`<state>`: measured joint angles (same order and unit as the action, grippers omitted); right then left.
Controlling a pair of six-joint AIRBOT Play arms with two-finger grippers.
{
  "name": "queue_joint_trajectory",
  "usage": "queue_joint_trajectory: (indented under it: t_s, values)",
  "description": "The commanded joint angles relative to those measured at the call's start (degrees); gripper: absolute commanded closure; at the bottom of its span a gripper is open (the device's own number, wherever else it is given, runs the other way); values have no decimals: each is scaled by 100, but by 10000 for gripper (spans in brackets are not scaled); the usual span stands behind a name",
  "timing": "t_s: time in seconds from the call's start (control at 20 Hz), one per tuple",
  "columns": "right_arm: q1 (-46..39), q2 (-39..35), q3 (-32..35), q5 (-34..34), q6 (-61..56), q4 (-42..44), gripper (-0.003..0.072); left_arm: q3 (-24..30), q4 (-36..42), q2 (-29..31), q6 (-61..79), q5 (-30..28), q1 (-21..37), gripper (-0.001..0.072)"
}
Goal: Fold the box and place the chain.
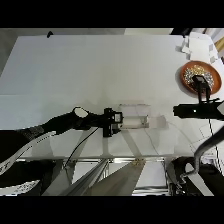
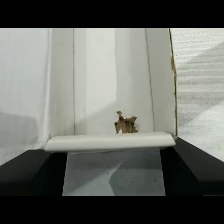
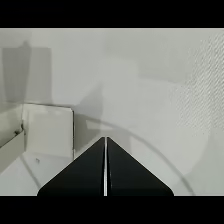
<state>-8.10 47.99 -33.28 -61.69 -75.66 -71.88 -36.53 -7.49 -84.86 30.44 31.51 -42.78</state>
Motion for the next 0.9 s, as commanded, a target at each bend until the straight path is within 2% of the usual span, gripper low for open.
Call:
queue_joint_trajectory:
  t_s: [0.0,0.2,0.5,0.85]
  values:
    - [-72,767,-26,-197,-234,116,668,-2,-2,4,4,0,2,389]
    - [-66,1300,-15,-146,-192,229,668,-2,-2,4,2,-2,2,389]
    - [-66,1480,269,212,-184,358,668,-2,-2,4,4,-2,2,389]
    - [-63,1480,503,177,645,1534,668,-2,-2,4,4,-2,2,389]
